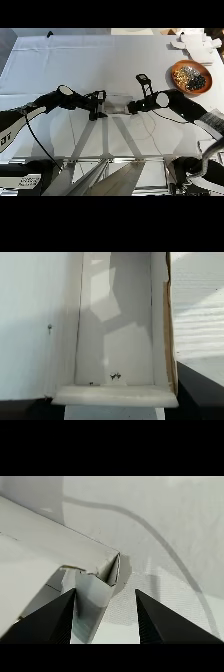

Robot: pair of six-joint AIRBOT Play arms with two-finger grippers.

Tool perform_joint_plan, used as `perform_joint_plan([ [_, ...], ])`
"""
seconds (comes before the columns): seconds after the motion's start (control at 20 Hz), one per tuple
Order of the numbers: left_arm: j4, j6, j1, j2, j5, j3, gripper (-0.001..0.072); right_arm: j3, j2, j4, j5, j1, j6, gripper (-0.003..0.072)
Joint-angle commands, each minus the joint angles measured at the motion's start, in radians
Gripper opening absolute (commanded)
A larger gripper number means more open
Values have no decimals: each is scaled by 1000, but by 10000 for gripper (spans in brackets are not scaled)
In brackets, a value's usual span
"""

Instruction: Fold the box and place the chain.

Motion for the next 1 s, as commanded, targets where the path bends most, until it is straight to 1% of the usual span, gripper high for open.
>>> perform_joint_plan([
  [0.0, 0, 0, 0, 0, 2, 0, 275, 11, -1, -23, 29, 25, 120, 409],
  [0.15, 0, 0, 0, 0, 2, 0, 275, 37, -1, -5, 71, 33, 164, 411],
  [0.25, 0, 0, 0, 0, 2, 0, 275, 52, -1, 16, 78, 34, 199, 411],
  [0.75, 0, 0, 0, 0, 2, 0, 275, 60, -1, 102, 34, 44, 223, 408],
  [0.85, 0, 0, 0, 0, 2, 0, 275, 60, -1, 101, 14, 65, 223, 407],
  [0.95, 0, 0, 0, 0, 2, 0, 275, 60, -4, 56, 8, 84, 223, 406],
])
